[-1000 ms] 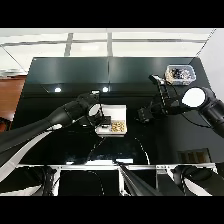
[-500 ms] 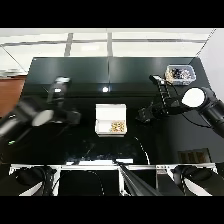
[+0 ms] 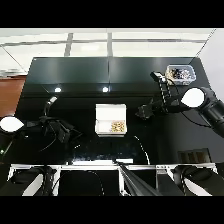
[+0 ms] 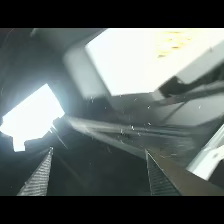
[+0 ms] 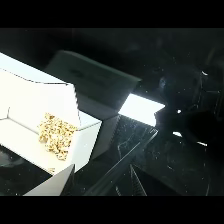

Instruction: Fold the box and place the chain.

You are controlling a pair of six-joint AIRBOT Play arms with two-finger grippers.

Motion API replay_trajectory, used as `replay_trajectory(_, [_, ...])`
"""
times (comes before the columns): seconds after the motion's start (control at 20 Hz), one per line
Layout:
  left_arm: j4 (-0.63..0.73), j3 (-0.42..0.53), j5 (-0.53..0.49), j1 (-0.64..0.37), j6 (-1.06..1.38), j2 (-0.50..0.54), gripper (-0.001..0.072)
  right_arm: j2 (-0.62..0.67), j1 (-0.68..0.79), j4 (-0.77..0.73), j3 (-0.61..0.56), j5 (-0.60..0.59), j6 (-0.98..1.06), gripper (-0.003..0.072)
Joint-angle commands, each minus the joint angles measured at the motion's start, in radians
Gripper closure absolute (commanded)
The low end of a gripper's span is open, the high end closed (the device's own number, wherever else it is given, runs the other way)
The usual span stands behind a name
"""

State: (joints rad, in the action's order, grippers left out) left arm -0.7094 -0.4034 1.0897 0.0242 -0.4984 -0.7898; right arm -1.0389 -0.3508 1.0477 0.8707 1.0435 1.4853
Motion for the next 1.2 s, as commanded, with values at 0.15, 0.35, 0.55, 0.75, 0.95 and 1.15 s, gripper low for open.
replay_trajectory(0.15, [0.140,0.034,-0.231,0.128,0.632,-0.085,-0.0005,0.000,0.000,0.001,0.000,-0.010,0.004,0.0274])
replay_trajectory(0.35, [0.108,-0.014,-0.245,0.234,0.766,-0.215,-0.0004,0.000,0.000,0.001,0.000,-0.034,0.030,0.0274])
replay_trajectory(0.55, [0.127,-0.088,-0.248,0.253,0.790,-0.362,-0.0004,0.000,0.000,0.001,0.000,-0.039,0.030,0.0274])
replay_trajectory(0.75, [0.143,-0.127,-0.244,0.261,0.790,-0.418,-0.0004,0.000,0.000,0.001,0.000,-0.047,0.030,0.0273])
replay_trajectory(0.95, [0.141,-0.141,-0.254,0.312,0.792,-0.450,-0.0004,0.000,0.000,0.001,0.000,-0.061,0.030,0.0273])
replay_trajectory(1.15, [0.144,-0.141,-0.276,0.327,0.790,-0.450,-0.0004,0.000,0.000,0.001,0.000,-0.061,0.029,0.0273])
